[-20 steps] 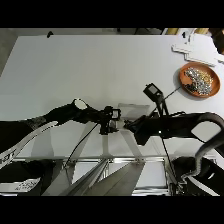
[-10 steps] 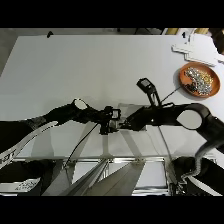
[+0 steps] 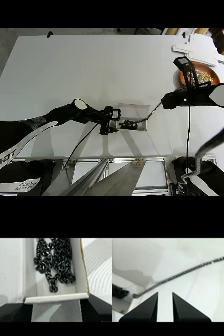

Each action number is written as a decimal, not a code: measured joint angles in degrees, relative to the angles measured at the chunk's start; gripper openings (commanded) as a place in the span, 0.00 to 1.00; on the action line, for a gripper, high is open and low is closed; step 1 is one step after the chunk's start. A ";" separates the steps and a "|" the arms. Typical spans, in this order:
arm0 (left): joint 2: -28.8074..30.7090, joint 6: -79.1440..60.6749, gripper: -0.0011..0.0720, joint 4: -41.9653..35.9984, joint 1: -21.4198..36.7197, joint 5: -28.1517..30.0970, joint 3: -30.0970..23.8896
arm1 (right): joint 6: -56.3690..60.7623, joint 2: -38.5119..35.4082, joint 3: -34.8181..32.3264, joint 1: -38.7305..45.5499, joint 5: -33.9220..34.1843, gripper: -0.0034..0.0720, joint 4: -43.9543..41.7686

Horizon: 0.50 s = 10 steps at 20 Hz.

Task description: Fold the box and place the chain.

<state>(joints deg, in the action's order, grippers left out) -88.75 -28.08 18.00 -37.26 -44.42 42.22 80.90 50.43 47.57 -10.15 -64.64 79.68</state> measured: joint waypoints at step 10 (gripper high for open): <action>0.00 0.00 0.30 0.02 0.00 0.02 0.00 | 3.10 14.08 -4.26 3.15 8.15 0.56 2.27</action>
